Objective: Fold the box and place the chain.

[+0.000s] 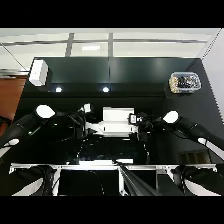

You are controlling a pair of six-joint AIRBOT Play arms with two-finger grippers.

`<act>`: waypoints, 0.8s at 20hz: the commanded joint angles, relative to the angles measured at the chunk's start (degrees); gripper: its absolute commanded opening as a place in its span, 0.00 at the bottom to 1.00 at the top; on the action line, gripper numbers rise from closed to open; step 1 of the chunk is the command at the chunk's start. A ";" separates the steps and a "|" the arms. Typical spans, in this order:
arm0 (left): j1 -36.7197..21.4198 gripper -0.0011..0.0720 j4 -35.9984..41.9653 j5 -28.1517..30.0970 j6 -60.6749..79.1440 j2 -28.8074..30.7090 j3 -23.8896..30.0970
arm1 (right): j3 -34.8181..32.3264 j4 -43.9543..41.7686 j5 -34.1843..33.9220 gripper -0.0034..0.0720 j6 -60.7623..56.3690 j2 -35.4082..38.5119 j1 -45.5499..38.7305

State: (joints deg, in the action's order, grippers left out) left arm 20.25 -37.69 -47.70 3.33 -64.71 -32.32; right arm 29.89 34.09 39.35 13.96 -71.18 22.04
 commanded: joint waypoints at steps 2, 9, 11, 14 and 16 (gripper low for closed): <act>4.59 0.95 1.29 5.73 5.46 -4.20 0.39 | -0.02 0.00 0.04 0.45 -0.02 0.00 0.02; 8.04 0.26 8.44 7.02 5.49 -5.97 0.35 | -0.02 0.00 0.04 0.45 -0.02 -0.09 0.02; 8.04 0.23 9.31 6.75 5.49 -6.01 0.35 | -0.02 0.00 0.04 0.45 -0.02 -0.09 0.02; 8.22 0.23 16.17 6.78 5.73 -7.65 0.37 | -0.02 0.00 0.07 0.45 -0.02 -0.09 0.02; 8.92 0.23 17.38 6.78 5.81 -9.09 0.33 | -0.02 0.00 0.04 0.45 -0.02 -0.09 0.02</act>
State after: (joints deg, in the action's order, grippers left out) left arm 28.53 -24.25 -40.88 8.88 -72.27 -31.94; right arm 29.91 34.09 39.38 13.93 -71.24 22.04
